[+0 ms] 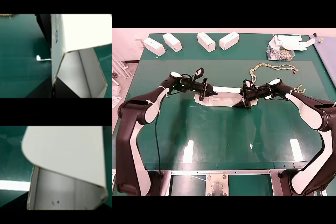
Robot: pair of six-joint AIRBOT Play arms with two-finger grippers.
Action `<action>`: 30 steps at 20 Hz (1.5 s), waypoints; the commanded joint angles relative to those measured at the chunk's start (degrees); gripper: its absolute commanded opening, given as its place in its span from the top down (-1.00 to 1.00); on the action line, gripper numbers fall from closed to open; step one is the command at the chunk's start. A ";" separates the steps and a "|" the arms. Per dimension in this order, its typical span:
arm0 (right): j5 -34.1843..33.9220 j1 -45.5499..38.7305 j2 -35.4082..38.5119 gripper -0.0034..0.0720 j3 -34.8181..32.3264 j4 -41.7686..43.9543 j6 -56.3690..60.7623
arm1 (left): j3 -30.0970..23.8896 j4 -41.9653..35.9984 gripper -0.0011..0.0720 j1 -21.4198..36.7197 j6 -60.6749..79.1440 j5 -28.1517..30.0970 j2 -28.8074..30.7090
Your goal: Fold the box and place the chain.
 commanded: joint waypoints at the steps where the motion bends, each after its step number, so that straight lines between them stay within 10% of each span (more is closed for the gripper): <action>1: 0.00 0.04 -0.04 -0.64 -0.02 0.09 0.02 | 0.02 -0.26 0.92 0.00 0.00 0.00 0.02; 12: 0.00 0.04 -0.04 -0.64 -0.02 0.09 0.04 | 0.07 -8.07 0.86 0.00 0.02 -0.59 0.04; 14: 0.00 0.04 -0.04 -0.64 -0.02 0.09 0.02 | 0.07 -8.04 -0.30 0.02 -0.20 -0.66 0.02; 18: 0.00 0.04 -0.04 -0.64 -0.02 0.09 0.04 | 0.07 -8.17 -0.27 0.02 0.09 -3.23 0.04; 20: 0.00 0.04 -0.04 -0.64 -0.02 0.09 0.02 | 0.07 -8.66 -0.99 0.02 0.44 -4.07 0.04; 30: 0.00 0.04 -0.04 -0.64 -0.02 0.09 0.02 | 7.15 -9.25 -0.99 3.89 -0.68 -15.37 0.04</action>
